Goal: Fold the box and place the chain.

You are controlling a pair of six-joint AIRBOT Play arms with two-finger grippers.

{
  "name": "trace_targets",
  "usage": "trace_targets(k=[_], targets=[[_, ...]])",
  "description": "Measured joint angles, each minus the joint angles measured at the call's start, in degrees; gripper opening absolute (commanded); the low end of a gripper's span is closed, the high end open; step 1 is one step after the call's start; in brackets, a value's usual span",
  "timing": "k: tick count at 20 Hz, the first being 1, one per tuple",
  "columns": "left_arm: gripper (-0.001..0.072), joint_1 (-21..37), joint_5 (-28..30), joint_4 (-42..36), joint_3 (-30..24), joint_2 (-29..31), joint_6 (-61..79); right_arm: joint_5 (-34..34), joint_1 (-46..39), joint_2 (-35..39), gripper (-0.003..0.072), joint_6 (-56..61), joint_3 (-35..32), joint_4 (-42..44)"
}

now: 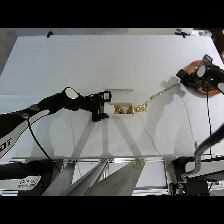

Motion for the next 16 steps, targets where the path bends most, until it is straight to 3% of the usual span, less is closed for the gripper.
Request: trace_targets(k=[6, 16], targets=[[0.0508, 0.0, 0.0, -0.02, 0.0, 0.0, 0.0, 5.53, 4.81, 8.37, 0.0011, -10.34, 0.0, -0.11], [0.0508, 0.0, 0.0, -0.02, 0.0, 0.0, 0.0, 13.49, 29.35, 26.91, 0.0011, -15.47, 0.0, 0.35]])
